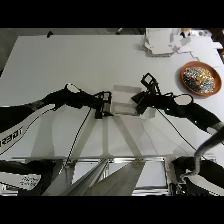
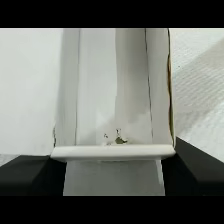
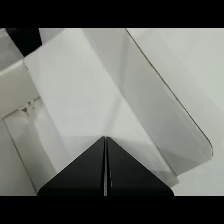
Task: Fold the box and place the chain.
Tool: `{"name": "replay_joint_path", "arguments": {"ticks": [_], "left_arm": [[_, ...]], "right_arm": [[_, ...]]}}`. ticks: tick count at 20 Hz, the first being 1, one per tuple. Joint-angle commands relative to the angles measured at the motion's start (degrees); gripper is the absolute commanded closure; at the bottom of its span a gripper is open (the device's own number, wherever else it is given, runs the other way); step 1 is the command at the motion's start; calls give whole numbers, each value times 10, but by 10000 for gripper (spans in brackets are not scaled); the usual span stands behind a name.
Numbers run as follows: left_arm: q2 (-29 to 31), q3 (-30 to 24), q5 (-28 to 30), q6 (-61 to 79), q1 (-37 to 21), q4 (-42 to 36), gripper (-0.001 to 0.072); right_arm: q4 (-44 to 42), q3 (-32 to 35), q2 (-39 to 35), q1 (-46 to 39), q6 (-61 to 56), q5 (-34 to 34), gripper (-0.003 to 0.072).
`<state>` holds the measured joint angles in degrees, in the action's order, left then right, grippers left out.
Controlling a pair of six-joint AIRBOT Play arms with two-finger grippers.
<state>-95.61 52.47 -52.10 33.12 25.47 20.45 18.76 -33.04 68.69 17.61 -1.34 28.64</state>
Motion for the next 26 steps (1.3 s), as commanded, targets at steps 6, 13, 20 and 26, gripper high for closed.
{"name": "replay_joint_path", "arguments": {"ticks": [6, 13, 20, 26], "left_arm": [[0, 0, 0, 0, 0, -1, 501], [0, 0, 0, 0, 0, -1, 501], [0, 0, 0, 0, 0, -1, 501], [0, 0, 0, 0, 0, -1, 501]], "right_arm": [[-6, -2, 13, -35, -16, 67, 668], [122, -2, -121, -71, -6, 192, 642], [343, 7, -114, -82, 98, 253, 556], [325, 8, -55, -82, 109, 212, 496]]}}
